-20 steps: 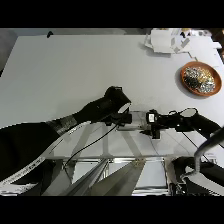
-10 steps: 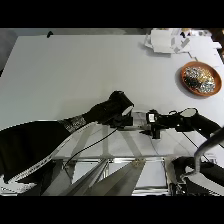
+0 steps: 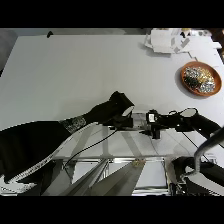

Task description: Fold the box and place the chain.

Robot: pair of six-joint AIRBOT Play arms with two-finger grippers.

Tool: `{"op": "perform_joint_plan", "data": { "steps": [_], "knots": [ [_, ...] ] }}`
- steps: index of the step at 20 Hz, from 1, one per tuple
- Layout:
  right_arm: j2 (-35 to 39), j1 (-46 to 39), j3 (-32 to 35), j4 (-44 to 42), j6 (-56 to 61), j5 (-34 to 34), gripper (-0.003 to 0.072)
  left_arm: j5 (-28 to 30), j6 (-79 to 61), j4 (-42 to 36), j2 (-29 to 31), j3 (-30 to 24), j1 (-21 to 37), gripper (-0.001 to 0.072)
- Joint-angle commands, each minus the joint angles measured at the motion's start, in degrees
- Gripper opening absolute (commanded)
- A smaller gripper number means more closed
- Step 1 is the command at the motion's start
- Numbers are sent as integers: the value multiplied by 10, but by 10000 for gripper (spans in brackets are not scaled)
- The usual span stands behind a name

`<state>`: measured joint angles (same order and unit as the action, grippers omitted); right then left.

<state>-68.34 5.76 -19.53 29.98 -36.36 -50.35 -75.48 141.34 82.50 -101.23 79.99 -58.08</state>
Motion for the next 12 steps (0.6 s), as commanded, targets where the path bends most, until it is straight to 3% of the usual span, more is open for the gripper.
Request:
{"op": "perform_joint_plan", "data": {
  "steps": [1, 6, 10, 11, 12],
  "knots": [
    [0, 0, 0, 0, 1, 0, 397, -15, -1, 7, 17, 0, 4, 290],
    [0, 0, 0, 0, 1, 0, 397, -45, -82, 8, 74, 0, 28, 289],
    [0, 0, 0, 0, 1, 0, 397, -102, -226, 6, 135, 0, 55, 291],
    [0, 0, 0, 0, 1, 0, 397, -119, -271, 3, 151, -3, 63, 322],
    [0, 0, 0, 0, 1, 0, 397, -130, -329, -7, 169, -13, 71, 513]
  ]
}}
